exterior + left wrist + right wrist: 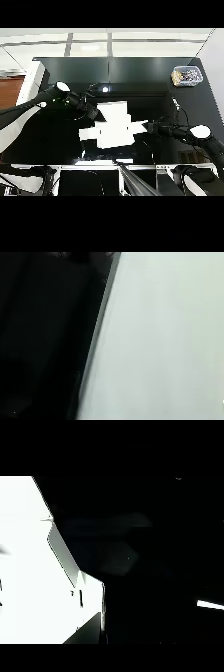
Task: Fold the box and place the chain.
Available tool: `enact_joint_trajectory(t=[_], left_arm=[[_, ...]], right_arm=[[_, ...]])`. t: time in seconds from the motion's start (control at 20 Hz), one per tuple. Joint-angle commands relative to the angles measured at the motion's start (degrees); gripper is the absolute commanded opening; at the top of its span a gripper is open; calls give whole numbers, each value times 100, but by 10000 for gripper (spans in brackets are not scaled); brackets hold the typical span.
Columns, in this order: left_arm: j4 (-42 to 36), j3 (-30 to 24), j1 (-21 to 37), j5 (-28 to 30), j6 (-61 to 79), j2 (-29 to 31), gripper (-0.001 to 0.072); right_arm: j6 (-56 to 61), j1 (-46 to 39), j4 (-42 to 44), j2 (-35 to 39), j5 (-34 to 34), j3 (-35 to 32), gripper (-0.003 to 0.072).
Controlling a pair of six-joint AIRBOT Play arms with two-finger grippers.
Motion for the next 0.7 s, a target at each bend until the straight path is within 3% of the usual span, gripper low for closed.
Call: enact_joint_trajectory(t=[0.0, 0.2, 0.5, 0.55, 0.65], left_arm=[[107, 103, -4, -72, 361, -26, 171], [109, 103, -4, -61, 505, -26, 37], [109, 103, -4, 15, 525, -22, 24], [109, 103, -9, 24, 525, -15, 24], [109, 103, -48, 22, 518, 31, 22]], right_arm=[[4, 2, 2, 2, 2, -4, 12], [-9, 0, -20, 2, 2, -4, 12], [-11, 0, -20, 2, 55, 2, 14], [-11, 0, -26, 2, 72, 11, 47], [-13, -24, -367, 2, 186, 166, 576]])
